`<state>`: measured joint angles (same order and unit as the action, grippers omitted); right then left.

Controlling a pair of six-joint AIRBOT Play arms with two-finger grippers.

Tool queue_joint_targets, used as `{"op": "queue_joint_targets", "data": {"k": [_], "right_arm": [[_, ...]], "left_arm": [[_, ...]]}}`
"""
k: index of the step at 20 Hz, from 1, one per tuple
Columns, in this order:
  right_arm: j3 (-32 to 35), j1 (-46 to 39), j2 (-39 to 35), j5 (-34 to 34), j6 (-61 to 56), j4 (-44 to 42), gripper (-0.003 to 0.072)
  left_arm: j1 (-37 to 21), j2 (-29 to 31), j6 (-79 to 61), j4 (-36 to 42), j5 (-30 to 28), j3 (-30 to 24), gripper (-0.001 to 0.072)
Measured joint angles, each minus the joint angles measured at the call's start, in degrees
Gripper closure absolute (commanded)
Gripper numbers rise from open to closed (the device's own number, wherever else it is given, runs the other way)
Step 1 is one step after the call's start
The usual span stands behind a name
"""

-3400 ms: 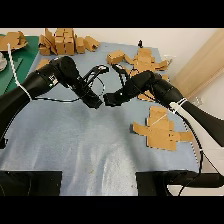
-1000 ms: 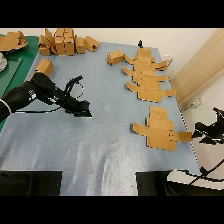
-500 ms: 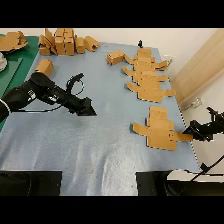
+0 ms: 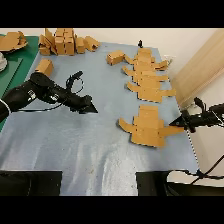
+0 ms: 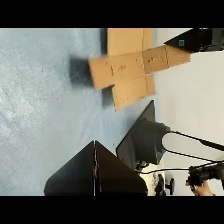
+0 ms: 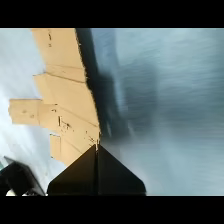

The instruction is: Fold the box.

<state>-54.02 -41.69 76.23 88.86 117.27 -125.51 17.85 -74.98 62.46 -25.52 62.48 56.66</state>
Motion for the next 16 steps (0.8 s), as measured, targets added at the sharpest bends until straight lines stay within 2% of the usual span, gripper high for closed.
{"op": "queue_joint_targets", "data": {"k": [3, 7, 8, 10, 16], "right_arm": [[5.6, 7.1, -5.7, -3.0, -1.9, -2.3, 0.0685], [16.5, 17.2, -16.0, -12.4, -5.5, -5.3, 0.0682], [19.4, 19.9, -18.8, -14.8, -6.6, -6.1, 0.0664], [24.0, 24.7, -23.5, -17.9, -9.0, -6.8, 0.0425], [29.5, 31.8, -29.2, -19.3, -16.8, -5.0, 0.0419]], "left_arm": [[0.0, 0.5, -2.5, 1.8, 0.5, -1.1, 0.0698], [0.0, 2.4, -7.1, 5.6, 4.0, -5.2, 0.0699], [0.0, 2.9, -8.0, 6.0, 4.7, -6.5, 0.0699], [0.0, 3.5, -9.8, 6.7, 6.1, -9.2, 0.0698], [0.0, 4.2, -13.4, 8.6, 9.0, -13.9, 0.0699]]}}
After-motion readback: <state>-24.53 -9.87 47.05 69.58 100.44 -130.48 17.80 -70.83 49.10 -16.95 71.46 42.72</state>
